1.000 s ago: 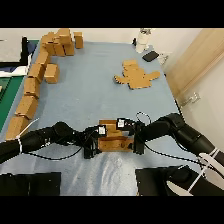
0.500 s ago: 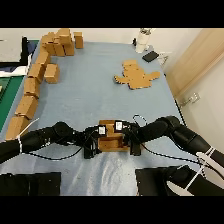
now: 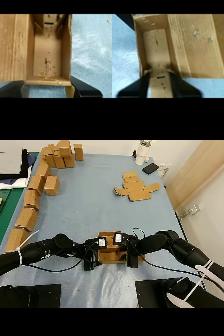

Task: Fold the box.

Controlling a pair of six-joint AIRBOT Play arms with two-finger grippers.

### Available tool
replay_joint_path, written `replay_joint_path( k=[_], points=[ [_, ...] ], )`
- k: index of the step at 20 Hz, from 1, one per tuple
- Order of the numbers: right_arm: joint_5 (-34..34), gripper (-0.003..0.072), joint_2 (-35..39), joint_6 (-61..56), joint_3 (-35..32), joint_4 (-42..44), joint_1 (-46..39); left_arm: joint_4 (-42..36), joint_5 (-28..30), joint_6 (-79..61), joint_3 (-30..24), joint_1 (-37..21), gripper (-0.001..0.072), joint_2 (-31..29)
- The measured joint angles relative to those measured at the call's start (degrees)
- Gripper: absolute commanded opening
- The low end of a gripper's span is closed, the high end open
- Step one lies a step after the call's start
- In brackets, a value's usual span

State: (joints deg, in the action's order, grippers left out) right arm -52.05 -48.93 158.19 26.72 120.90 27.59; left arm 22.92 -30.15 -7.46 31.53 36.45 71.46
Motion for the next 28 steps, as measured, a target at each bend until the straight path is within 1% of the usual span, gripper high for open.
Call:
replay_joint_path(
  k=[9,10,13,14,15,18,19,20,21,23,25,28],
  points=[
    [0.8,0.0551,0.0,1.4,-1.6,3.0,0.3,0.0,-0.1,0.0,0.0,0.0,0.0523,0.0],
    [0.7,0.0533,0.0,1.4,-1.6,2.9,0.3,0.0,-0.1,0.0,0.0,0.0,0.0524,0.0],
    [-0.5,0.0329,0.7,-2.7,-1.0,0.1,0.4,0.0,0.0,0.0,0.0,0.0,0.0523,0.0],
    [-1.2,0.0254,1.3,-6.5,-0.3,-2.1,0.4,0.0,0.0,0.0,0.0,0.0,0.0523,0.0],
    [-2.7,0.0222,2.1,-11.4,0.8,-5.1,0.4,0.0,0.0,0.1,0.0,0.0,0.0523,0.0],
    [-6.2,0.0219,5.2,-28.9,4.3,-16.3,0.4,-0.1,0.0,0.1,0.0,0.0,0.0524,0.0],
    [-7.2,0.0124,6.2,-36.0,5.2,-20.6,0.3,-0.1,0.0,0.1,0.0,0.0,0.0524,0.0],
    [-8.8,0.0004,7.2,-44.3,5.9,-25.6,0.0,0.0,0.0,0.1,0.0,0.0,0.0523,0.0],
    [-10.7,0.0004,8.0,-52.4,6.4,-30.6,-0.5,0.0,0.0,0.1,0.0,0.0,0.0523,0.0],
    [-14.3,0.0004,8.5,-64.7,6.7,-37.4,-2.3,0.0,0.0,0.0,0.0,0.0,0.0523,0.0],
    [-16.7,0.0004,7.8,-72.5,6.1,-39.8,-4.7,0.0,0.0,0.0,0.0,0.0,0.0523,0.0],
    [-18.2,0.0004,4.7,-78.1,3.6,-38.8,-8.6,0.0,0.0,0.0,0.0,0.0,0.0523,0.0]
  ],
)
